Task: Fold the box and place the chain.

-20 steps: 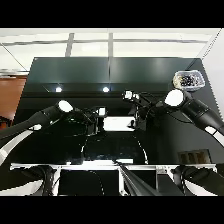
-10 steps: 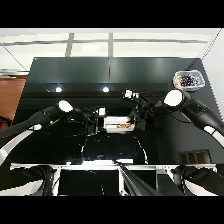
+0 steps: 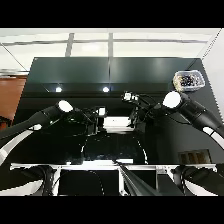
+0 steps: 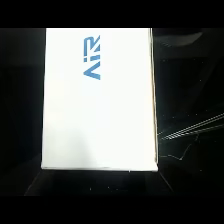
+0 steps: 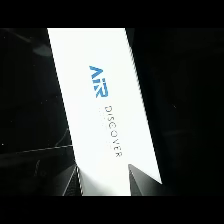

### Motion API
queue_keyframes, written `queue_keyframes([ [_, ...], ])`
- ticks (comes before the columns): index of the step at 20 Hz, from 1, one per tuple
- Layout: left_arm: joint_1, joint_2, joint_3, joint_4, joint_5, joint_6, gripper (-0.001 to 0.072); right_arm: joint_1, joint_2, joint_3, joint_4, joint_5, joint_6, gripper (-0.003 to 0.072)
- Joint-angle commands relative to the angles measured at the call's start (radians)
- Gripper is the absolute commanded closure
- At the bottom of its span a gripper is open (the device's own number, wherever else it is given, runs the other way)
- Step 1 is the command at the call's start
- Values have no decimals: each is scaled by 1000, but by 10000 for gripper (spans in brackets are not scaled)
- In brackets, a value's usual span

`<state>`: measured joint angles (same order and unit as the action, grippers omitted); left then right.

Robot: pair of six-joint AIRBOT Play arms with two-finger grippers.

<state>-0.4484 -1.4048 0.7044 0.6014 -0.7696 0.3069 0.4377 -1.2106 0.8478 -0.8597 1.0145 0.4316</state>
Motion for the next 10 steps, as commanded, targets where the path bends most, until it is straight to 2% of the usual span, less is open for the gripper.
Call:
queue_keyframes([
  [1, 0, -1, -1, 0, -1, 0, 249, 1, 0, -2, 2, -6, 2, 309],
  [6, 0, -1, -1, 0, -1, -1, 249, 1, -3, -48, 6, -33, 17, 309],
  [10, 0, -1, -1, 0, -1, 0, 249, -3, 22, -12, 10, 13, 47, 309],
])
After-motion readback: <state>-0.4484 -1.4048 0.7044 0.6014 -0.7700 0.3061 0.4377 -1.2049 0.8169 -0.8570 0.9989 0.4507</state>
